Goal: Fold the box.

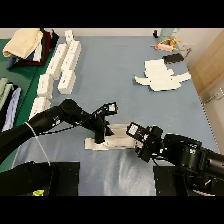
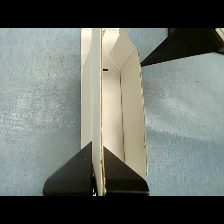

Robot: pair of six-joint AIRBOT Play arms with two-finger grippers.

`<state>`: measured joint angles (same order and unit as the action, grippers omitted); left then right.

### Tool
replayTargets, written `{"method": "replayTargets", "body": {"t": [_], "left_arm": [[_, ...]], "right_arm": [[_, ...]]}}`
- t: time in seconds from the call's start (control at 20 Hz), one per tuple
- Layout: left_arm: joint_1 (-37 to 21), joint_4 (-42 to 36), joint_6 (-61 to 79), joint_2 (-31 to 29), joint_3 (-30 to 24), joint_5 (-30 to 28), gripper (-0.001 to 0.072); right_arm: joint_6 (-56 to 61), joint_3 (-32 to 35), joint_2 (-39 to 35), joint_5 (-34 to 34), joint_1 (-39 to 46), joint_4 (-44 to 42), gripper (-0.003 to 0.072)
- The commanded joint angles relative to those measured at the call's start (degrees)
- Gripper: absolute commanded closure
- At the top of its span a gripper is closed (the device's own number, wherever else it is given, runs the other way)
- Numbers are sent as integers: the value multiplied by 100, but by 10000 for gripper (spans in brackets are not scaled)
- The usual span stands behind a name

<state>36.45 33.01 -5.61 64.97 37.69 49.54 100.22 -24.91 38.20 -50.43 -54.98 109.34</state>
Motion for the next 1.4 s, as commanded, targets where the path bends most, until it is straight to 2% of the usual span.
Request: {"method": "replayTargets", "body": {"t": [0.0, 0.15, 0.25, 0.45, 0.65, 0.8, 0.95, 1.35], "left_arm": [[0, 0, 2, 4, 2, 0, 697], [0, 0, 2, 4, 0, 0, 697], [0, 0, 2, 4, 0, 0, 697], [0, 0, 2, 4, 0, 0, 697], [0, 0, 2, 4, 0, 0, 696], [0, 0, 4, 4, 0, 0, 697], [0, 0, 2, 4, 0, 0, 697], [0, 0, 2, 4, 0, 0, 697]], "right_arm": [[-155, -15, -7, -7, 9, -9, -34], [-763, -15, -7, 96, 286, -297, -34], [-1777, -15, -4, 260, 678, -938, -34], [-4179, -26, -2, 533, 1867, -2702, -34], [-6758, -26, 181, 463, 3040, -4736, -34], [-7809, -26, 675, 140, 3639, -5722, -34], [-8439, -26, 1110, -177, 3853, -6078, -34], [-8432, -26, 1458, -339, 3866, -5928, -33]]}}
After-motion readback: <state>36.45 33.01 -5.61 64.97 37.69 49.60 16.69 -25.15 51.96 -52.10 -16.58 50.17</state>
